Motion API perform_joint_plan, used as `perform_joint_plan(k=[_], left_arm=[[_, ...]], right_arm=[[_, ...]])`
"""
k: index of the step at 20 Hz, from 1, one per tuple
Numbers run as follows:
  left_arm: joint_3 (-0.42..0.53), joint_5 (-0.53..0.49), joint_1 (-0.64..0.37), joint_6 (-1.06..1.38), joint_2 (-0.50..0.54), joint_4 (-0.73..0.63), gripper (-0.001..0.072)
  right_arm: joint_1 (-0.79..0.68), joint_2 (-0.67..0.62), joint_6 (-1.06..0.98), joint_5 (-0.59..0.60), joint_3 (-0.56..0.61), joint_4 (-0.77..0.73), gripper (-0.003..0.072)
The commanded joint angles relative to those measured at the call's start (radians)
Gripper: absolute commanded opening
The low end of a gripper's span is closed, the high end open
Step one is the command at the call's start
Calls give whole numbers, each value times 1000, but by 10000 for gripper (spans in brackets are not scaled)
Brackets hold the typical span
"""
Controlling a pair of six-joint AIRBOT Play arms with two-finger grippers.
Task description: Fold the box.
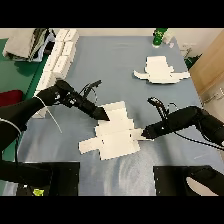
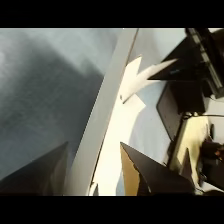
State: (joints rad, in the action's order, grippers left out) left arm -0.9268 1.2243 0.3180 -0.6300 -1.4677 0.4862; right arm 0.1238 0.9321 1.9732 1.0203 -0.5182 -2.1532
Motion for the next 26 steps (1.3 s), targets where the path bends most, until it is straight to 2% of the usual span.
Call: perform_joint_plan(k=[1,6,11,12,13,14,17,18,20,21,22,23,24,26], left_arm=[[-1,70,1,53,-54,-39,324],[-6,58,0,89,-59,-73,314],[-60,58,0,91,-59,-43,313],[-68,58,0,90,-59,-40,289],[-70,58,1,91,-59,-41,170],[-70,64,5,91,-60,-39,110],[-70,72,38,126,-61,-19,88],[-70,73,50,166,-61,-14,15],[-71,71,59,224,-60,-17,14],[-74,66,58,225,-60,-16,15],[-79,69,56,233,-58,-16,14],[-83,70,56,253,-57,-16,13],[-84,69,56,287,-51,-18,12],[-86,57,57,338,-37,-26,12]], right_arm=[[1,-1,-1,-10,0,0,0],[1,0,-1,-8,0,0,0],[1,-1,-1,-6,0,4,0],[1,-1,-1,-6,0,3,0],[1,-1,0,-6,0,4,0],[1,-1,0,-6,0,4,0],[1,-1,0,-10,0,4,0],[1,-1,0,-10,0,4,0],[1,-1,0,-10,0,4,1],[1,-1,-1,-10,0,13,16],[0,-1,-2,-11,-2,39,108],[0,-1,-21,-18,-10,84,280],[0,-1,-68,-22,-25,144,361],[-14,-1,-178,-25,-71,275,369]])
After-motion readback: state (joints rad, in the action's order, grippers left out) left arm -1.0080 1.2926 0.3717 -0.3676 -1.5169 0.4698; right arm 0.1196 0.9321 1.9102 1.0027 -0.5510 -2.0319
